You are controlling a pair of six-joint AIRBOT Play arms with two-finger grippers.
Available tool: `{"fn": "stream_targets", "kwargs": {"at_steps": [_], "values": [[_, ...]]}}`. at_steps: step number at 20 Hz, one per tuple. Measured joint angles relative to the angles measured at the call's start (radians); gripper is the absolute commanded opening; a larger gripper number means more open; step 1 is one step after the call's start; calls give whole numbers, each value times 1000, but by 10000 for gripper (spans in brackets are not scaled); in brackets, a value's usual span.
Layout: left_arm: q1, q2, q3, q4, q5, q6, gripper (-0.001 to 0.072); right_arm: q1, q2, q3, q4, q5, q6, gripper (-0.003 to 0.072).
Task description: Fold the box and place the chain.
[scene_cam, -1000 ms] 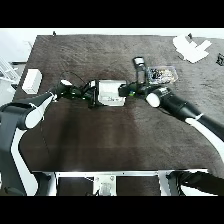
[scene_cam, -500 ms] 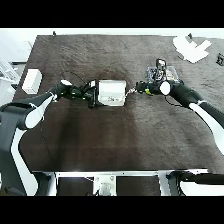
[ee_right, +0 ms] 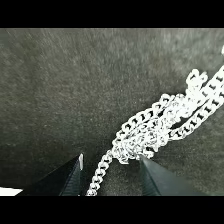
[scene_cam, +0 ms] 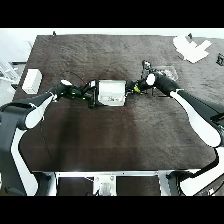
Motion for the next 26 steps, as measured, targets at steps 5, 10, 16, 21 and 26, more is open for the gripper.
{"fn": "stream_targets", "kwargs": {"at_steps": [5,10,16,21,26], "values": [[0,0,0,0,0,0,411,-1,-29,40,-33,84,19,460],[0,0,0,0,0,0,411,-2,-36,53,-94,111,66,458],[0,0,0,0,0,0,411,1,-61,60,-134,82,127,348],[0,0,0,0,0,-1,411,4,-72,63,-140,13,150,9],[0,0,0,0,0,-1,411,11,-65,63,-145,4,149,7]]}}
